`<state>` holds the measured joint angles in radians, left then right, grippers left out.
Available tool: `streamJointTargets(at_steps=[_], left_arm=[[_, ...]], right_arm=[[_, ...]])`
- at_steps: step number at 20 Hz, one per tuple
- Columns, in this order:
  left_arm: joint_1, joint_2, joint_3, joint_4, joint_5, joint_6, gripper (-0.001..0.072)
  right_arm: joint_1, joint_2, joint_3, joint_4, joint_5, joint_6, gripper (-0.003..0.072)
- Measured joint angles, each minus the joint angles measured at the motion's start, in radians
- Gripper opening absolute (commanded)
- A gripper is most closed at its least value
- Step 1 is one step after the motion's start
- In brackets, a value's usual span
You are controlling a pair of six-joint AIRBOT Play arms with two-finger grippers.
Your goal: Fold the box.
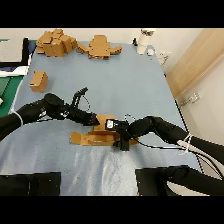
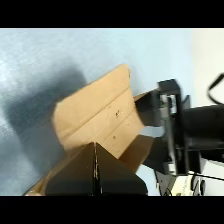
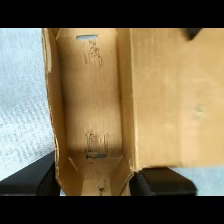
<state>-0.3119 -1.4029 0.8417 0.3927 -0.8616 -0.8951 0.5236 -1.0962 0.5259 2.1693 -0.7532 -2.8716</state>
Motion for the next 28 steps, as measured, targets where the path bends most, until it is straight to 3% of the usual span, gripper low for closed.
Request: streamJointTargets(at_steps=[11,20,25,26,27,28], left_arm=[[0.011,-0.043,0.039,0.051,-0.049,0.001,0.001],[0.226,0.091,0.082,-0.057,-0.319,0.481,0.0009],[0.236,0.175,0.081,-0.032,-0.364,0.776,0.0012],[0.235,0.183,0.072,-0.031,-0.372,0.843,0.0064],[0.235,0.19,0.055,-0.031,-0.371,0.916,0.0461],[0.235,0.195,0.03,-0.029,-0.359,0.98,0.0717]], right_arm=[[0.0,0.0,0.0,0.0,-0.002,-0.001,0.0512],[0.0,0.0,0.0,-0.001,0.0,-0.001,0.0512],[0.0,0.0,0.0,-0.004,0.001,-0.001,0.0512],[0.0,0.0,0.0,-0.006,0.001,-0.001,0.0512],[0.0,0.0,0.0,-0.007,0.001,-0.001,0.0512],[0.0,0.0,0.0,-0.008,0.001,-0.001,0.0512]])
